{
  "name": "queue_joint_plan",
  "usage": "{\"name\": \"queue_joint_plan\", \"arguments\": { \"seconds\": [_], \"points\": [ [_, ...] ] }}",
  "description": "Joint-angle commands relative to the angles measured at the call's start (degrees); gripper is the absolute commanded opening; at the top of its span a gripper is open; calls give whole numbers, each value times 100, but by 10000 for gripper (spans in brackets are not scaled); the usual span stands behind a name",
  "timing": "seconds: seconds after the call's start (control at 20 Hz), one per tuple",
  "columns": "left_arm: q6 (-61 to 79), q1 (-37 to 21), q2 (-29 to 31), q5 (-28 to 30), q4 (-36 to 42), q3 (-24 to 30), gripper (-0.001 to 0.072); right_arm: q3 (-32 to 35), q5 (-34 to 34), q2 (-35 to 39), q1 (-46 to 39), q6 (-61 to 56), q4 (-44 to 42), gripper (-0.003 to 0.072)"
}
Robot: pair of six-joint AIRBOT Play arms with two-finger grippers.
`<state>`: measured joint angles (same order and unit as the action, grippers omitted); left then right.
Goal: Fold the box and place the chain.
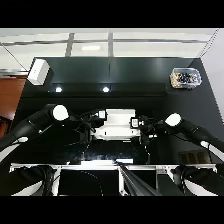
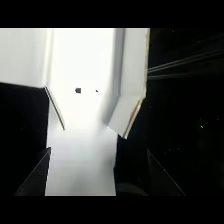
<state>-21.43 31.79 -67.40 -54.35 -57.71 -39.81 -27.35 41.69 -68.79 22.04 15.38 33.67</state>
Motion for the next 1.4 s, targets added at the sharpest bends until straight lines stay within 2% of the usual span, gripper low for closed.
{"name": "queue_joint_plan", "arguments": {
  "seconds": [0.0,0.15,0.25,0.3,0.35,0.4,0.75,1.15,1.35],
  "points": [
    [55,254,-83,623,-7,55,695,0,2,-2,2,0,0,466],
    [61,317,-190,857,2,52,695,0,0,-2,2,-2,0,467],
    [61,317,-236,796,-11,52,629,0,0,-2,2,-2,0,467],
    [52,317,-236,721,-2,52,426,0,0,-4,2,-2,0,467],
    [48,317,-236,671,44,52,289,0,0,-4,2,-2,0,467],
    [48,317,-236,667,151,50,273,0,0,-2,2,-2,0,467],
    [48,317,-256,682,772,50,273,0,-20,-2,2,-15,-7,467],
    [68,566,-527,1202,1556,50,272,0,-24,-2,2,-15,-11,467],
    [66,669,-649,1211,1537,52,271,0,-48,-2,2,-35,-20,467]
  ]
}}
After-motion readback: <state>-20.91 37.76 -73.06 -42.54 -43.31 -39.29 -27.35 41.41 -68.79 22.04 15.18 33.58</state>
